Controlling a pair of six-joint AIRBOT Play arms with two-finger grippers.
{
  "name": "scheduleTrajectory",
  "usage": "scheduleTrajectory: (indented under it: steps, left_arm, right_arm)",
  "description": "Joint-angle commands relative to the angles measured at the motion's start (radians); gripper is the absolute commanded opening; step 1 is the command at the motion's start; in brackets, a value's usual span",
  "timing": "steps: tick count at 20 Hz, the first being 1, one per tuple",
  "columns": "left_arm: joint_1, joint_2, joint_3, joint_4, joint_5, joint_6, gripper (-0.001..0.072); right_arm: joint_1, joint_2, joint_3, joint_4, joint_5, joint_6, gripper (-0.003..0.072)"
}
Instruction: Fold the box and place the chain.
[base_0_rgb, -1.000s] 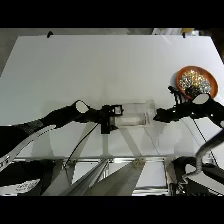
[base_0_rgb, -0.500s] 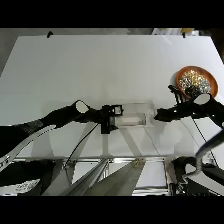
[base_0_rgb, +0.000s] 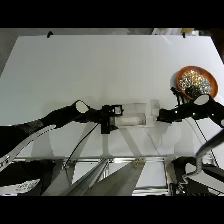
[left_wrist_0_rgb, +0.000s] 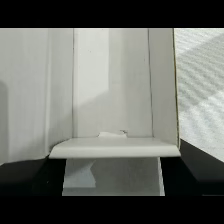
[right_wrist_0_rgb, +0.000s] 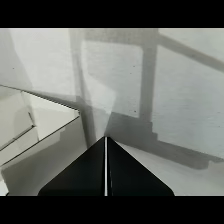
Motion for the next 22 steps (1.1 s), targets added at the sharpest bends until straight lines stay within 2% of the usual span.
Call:
scheduleTrajectory:
  steps: [1,5,10,13,15,17,22]
  left_arm:
    - [0.0,0.001,0.0,0.0,0.0,0.0,0.0271]
    - [0.0,0.001,0.0,0.0,0.0,0.0,0.0271]
    - [0.0,0.001,0.0,0.0,0.0,0.0,0.0271]
    - [0.0,0.001,0.0,0.0,0.0,0.0,0.0271]
    - [0.0,0.001,0.0,0.0,0.0,0.0,0.0271]
    - [0.0,0.001,0.0,0.0,0.0,0.0,0.0271]
    - [0.0,0.001,0.0,0.0,0.0,0.0,0.0271]
  right_arm:
    - [-0.001,-0.019,-0.018,0.085,0.019,-0.061,0.0013]
    - [-0.001,-0.001,-0.018,0.134,0.057,-0.087,0.0013]
    - [-0.001,0.097,-0.018,0.193,0.076,-0.122,0.0025]
    - [0.019,0.105,-0.018,0.259,0.122,-0.148,0.0208]
    - [0.059,0.105,-0.018,0.259,0.121,-0.148,0.0242]
    - [0.103,0.105,-0.018,0.259,0.103,-0.147,0.0334]
    - [0.175,0.105,-0.018,0.237,0.051,-0.127,0.0348]
